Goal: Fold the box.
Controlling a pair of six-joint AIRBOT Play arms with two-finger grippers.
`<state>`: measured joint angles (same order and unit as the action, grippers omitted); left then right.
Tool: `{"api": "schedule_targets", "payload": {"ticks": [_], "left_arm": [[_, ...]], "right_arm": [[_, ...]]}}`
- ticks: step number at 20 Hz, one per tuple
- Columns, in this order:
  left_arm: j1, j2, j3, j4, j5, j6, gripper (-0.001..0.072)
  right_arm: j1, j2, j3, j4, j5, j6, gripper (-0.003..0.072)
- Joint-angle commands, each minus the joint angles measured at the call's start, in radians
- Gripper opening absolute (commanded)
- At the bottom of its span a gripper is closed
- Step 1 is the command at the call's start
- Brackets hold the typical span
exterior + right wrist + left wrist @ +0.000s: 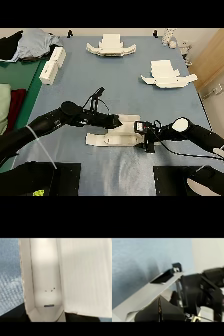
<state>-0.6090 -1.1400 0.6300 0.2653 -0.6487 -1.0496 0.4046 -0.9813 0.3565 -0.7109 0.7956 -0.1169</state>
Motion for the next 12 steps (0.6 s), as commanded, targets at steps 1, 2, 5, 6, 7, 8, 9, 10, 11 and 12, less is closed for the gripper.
{"api": "schedule_targets", "payload": {"ticks": [1,2,5,6,7,8,9,10,11,12], "left_arm": [[0.030,-0.119,0.018,-0.006,0.018,-0.051,0.0014],[0.029,-0.142,0.018,-0.006,0.018,-0.051,0.0014],[0.029,-0.191,0.018,-0.002,0.005,-0.078,0.0014],[0.029,-0.199,0.018,-0.003,-0.001,-0.078,0.0013],[0.029,-0.201,0.018,-0.003,-0.001,-0.077,0.0014],[0.029,-0.199,0.018,-0.003,0.000,-0.077,0.0014],[0.030,-0.198,0.019,-0.003,0.001,-0.076,0.0014],[0.030,-0.198,0.022,-0.003,0.000,-0.072,0.0014],[0.030,-0.196,0.028,-0.003,-0.006,-0.067,0.0014],[0.030,-0.196,0.040,-0.003,-0.019,-0.061,0.0014]], "right_arm": [[0.000,0.000,0.001,0.000,0.000,0.000,0.0502],[0.000,0.000,0.001,0.000,0.000,0.000,0.0502],[0.000,0.000,0.001,0.000,0.000,0.000,0.0502],[0.000,0.000,0.002,0.000,0.000,0.000,0.0502],[0.000,0.000,0.001,0.000,0.000,0.000,0.0502],[0.000,0.000,0.001,0.000,0.000,0.000,0.0502],[0.000,0.000,0.001,0.000,0.000,0.000,0.0502],[0.000,0.000,0.001,0.000,0.000,0.000,0.0502],[0.000,0.000,0.001,0.000,0.000,0.000,0.0502],[0.000,0.000,0.001,0.000,0.000,0.000,0.0501]]}}
